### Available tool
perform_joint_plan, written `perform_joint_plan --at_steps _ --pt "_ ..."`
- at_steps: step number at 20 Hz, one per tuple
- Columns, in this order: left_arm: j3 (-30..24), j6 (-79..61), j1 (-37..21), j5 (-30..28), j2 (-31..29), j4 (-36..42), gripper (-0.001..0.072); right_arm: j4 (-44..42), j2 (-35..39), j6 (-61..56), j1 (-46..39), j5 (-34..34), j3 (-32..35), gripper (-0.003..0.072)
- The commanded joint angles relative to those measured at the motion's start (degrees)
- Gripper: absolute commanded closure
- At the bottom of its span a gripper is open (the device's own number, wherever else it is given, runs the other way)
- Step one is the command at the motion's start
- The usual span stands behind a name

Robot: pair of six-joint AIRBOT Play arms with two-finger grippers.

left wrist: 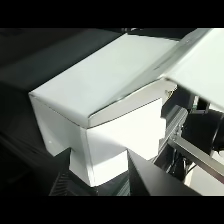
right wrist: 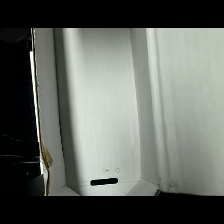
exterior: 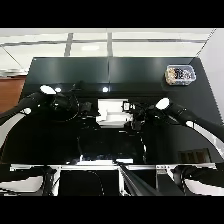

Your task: Fold the box and place the chain.

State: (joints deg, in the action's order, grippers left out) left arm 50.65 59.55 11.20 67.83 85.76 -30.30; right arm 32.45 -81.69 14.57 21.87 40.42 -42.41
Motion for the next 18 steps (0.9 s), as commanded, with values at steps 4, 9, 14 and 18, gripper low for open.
perform_joint_plan --at_steps 4,9,14,18 --pt "5.8 16.6 5.9 -2.7 0.0 -12.6 0.0299 0.0 0.0 0.0 0.0 0.0 0.0 0.0497" --pt "8.9 28.2 11.7 -7.2 0.0 -23.3 0.03 0.0 0.0 0.0 0.0 0.0 0.0 0.0497" --pt "10.6 41.4 17.2 -8.6 0.0 -38.8 0.03 0.0 0.0 0.0 0.0 0.0 0.0 0.0497" --pt "12.0 49.0 21.9 -7.8 0.2 -49.8 0.0299 0.0 0.0 0.0 0.0 0.0 0.0 0.0496"
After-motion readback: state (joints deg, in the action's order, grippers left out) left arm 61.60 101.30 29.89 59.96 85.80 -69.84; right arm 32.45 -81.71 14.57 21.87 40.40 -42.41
